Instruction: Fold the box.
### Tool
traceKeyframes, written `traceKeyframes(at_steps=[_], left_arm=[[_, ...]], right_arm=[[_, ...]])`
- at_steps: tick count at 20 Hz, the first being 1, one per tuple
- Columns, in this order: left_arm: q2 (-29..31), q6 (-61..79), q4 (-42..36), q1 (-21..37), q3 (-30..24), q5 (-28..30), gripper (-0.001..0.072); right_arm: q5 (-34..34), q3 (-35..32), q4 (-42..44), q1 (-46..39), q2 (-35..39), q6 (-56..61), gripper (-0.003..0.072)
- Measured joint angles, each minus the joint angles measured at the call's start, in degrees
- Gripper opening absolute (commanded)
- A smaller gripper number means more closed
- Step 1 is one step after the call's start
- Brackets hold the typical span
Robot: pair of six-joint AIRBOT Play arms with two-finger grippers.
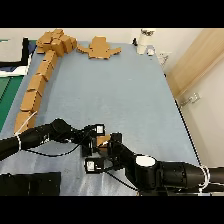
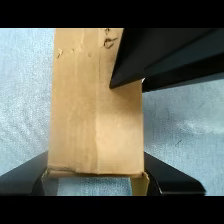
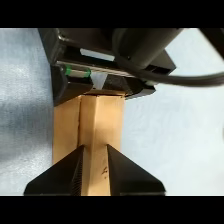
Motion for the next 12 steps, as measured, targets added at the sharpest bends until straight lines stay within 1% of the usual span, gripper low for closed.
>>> traceKeyframes(at_steps=[5, 8, 9, 10, 12], left_arm=[[0.0, 0.0, 0.0, 0.0, 0.0, 0.0, 0.0495], [0.0, 0.0, 0.0, 0.0, 0.0, 0.0, 0.0494], [0.0, 0.0, 0.0, 0.0, 0.0, 0.0, 0.0494], [0.0, 0.0, 0.0, 0.0, 0.0, 0.0, 0.0495], [0.0, 0.0, 0.0, 0.0, 0.0, 0.0, 0.0494]], right_arm=[[0.1, 0.0, 2.5, 0.0, -0.1, -0.1, 0.0216], [0.0, 0.0, 3.5, 0.0, -0.1, -0.1, 0.0256], [0.0, 0.0, 3.6, 0.0, 0.0, -0.1, 0.0424], [-0.1, 0.1, 3.6, 0.0, 0.1, -0.1, 0.0469], [-0.3, 0.4, 3.6, 0.0, 0.9, 0.0, 0.0469]])
